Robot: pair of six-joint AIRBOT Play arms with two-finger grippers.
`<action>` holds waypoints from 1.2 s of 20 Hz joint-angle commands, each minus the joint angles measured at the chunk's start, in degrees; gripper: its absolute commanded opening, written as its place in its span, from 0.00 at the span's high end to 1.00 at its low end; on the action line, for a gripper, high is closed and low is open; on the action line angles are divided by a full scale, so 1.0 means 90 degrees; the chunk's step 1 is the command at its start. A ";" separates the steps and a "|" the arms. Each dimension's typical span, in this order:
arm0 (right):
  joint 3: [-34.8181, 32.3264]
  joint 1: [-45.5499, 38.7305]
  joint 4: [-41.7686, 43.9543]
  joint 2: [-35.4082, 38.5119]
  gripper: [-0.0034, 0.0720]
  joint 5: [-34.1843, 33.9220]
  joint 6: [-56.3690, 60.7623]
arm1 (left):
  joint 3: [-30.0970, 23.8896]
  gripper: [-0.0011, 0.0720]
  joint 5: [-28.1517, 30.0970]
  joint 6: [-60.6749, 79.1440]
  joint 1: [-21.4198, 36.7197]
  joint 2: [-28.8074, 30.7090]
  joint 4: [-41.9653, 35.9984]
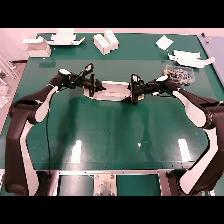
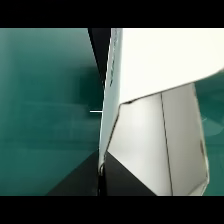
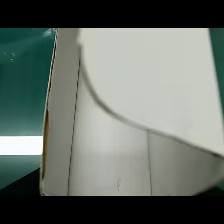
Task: Fold the box and place the chain.
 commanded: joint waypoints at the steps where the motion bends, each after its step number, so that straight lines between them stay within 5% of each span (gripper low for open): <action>1: 0.0002 -0.0032 -0.0005 -0.0002 0.16 0.0034 0.0017 | -0.0002 0.95 0.0002 0.0000 0.0005 -0.0002 0.0002; 24: -0.0002 -0.0032 0.0000 -0.0002 0.16 0.0367 0.0017 | -0.0002 0.95 0.0002 0.0000 0.0005 0.0000 -0.0005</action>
